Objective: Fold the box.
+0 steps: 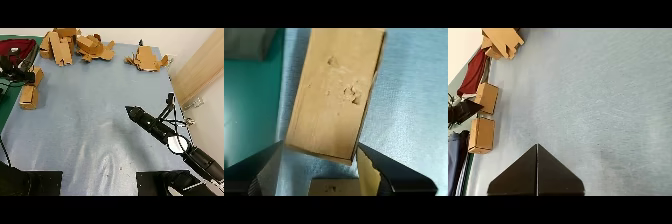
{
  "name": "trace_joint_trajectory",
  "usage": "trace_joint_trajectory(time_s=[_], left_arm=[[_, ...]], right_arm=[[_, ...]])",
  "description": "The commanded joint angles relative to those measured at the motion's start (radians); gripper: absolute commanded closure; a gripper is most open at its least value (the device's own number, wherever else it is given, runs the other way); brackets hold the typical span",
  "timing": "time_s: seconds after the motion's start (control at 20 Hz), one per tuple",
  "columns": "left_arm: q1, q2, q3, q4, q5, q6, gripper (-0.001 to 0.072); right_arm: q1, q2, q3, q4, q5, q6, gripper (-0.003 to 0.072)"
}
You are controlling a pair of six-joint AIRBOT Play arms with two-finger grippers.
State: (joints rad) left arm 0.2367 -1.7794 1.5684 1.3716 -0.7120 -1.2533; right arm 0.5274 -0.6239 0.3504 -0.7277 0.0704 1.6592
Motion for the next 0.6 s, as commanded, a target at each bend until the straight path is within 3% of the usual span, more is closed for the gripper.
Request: trace_joint_trajectory(time_s=[0.0,0.2,0.35,0.4,0.45,0.5,0.55], left_arm=[[0.010,0.010,0.054,0.010,-0.106,-0.023,0.0001],[0.005,0.054,0.157,0.012,-0.286,-0.022,0.0001],[-0.033,0.097,0.196,-0.159,-0.459,-0.021,0.0003],[-0.057,0.111,0.196,-0.224,-0.515,-0.021,0.0060],[-0.084,0.116,0.196,-0.276,-0.566,-0.018,0.0305],[-0.118,0.116,0.195,-0.323,-0.615,-0.006,0.0458],[-0.152,0.115,0.195,-0.355,-0.662,0.005,0.0486]], right_arm=[[-0.008,0.000,0.000,-0.002,0.016,0.000,0.0684],[-0.008,0.000,0.000,-0.030,0.055,0.000,0.0683],[-0.008,0.000,0.000,-0.107,0.099,0.000,0.0683],[-0.008,0.000,0.000,-0.149,0.125,-0.001,0.0683],[-0.008,0.000,0.000,-0.185,0.148,-0.003,0.0683],[-0.008,0.000,0.000,-0.221,0.166,-0.003,0.0683],[-0.008,0.000,0.001,-0.254,0.177,-0.004,0.0683]])
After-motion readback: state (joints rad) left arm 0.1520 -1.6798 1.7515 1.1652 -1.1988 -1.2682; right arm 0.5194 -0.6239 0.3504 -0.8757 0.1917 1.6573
